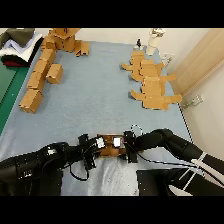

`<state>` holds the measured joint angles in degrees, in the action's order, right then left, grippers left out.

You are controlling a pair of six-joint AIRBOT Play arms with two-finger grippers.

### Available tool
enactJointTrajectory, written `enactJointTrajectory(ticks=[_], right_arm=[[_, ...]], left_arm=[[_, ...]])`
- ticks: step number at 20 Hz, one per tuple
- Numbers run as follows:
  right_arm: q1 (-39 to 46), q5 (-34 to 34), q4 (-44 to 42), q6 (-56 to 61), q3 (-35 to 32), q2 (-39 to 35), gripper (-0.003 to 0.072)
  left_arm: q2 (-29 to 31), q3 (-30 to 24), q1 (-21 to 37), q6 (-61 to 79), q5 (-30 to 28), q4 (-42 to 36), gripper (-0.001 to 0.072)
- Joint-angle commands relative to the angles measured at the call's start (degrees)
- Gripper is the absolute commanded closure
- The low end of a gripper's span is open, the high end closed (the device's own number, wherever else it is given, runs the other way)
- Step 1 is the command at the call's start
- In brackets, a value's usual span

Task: Fold the box.

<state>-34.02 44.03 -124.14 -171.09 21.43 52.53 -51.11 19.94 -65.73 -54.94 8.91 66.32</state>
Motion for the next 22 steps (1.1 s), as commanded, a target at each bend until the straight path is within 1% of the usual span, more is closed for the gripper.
enactJointTrajectory(ticks=[1,3,5,6,8,9,10,11,12,13,14,15,16,17,19,20,22], right_arm=[[0.0,0.1,0.1,0.0,0.0,0.0,0.0161],[0.0,0.1,0.1,0.0,0.0,0.0,0.0161],[0.0,0.1,0.1,0.0,0.0,0.0,0.0161],[0.0,0.1,0.1,0.0,0.0,0.0,0.0161],[0.0,0.1,0.1,0.0,0.0,0.0,0.0161],[0.0,0.1,0.1,0.0,0.0,0.0,0.0161],[0.0,0.1,0.1,0.0,0.0,0.0,0.0161],[0.0,0.1,0.1,0.0,0.0,0.0,0.0161],[0.0,0.1,0.1,0.0,0.0,0.0,0.0161],[0.0,0.1,0.1,0.0,0.0,0.0,0.0161],[0.0,0.1,0.1,0.0,0.0,0.0,0.0161],[0.0,0.1,0.1,0.0,0.0,0.0,0.0161],[0.0,0.1,0.1,0.0,0.0,0.0,0.0161],[0.0,0.1,0.1,0.0,0.0,0.0,0.0161],[0.0,0.1,0.1,0.0,0.0,0.0,0.0161],[0.0,0.1,0.1,0.0,0.0,0.0,0.0161],[0.0,0.1,0.1,0.0,0.0,0.0,0.0161]], left_arm=[[0.2,0.3,0.6,-0.2,5.4,0.0,0.0697],[0.8,2.3,2.4,-0.6,13.6,0.1,0.0697],[2.4,4.8,4.5,-6.2,20.8,1.3,0.0698],[3.7,6.1,5.4,-10.0,23.6,3.0,0.0698],[7.0,8.7,6.5,-21.3,28.8,9.2,0.0698],[8.7,9.7,6.6,-29.2,31.3,13.7,0.0698],[10.2,10.5,6.8,-41.1,35.1,19.4,0.0698],[11.8,10.8,7.6,-57.3,41.1,24.7,0.0698],[13.4,10.6,8.5,-71.8,48.4,28.2,0.0698],[14.7,10.3,9.2,-80.0,54.7,29.4,0.0698],[15.9,9.4,9.9,-86.1,59.2,29.3,0.0698],[16.8,7.8,11.0,-90.7,60.5,28.1,0.0699],[17.3,5.6,12.3,-91.9,58.6,24.9,0.0699],[17.3,3.1,13.9,-90.6,53.5,19.7,0.0699],[16.5,-1.4,15.1,-86.7,39.1,9.9,0.0699],[15.4,-2.9,15.0,-86.6,33.7,7.2,0.0699],[12.1,-3.7,15.0,-85.3,29.7,5.2,0.0699]])
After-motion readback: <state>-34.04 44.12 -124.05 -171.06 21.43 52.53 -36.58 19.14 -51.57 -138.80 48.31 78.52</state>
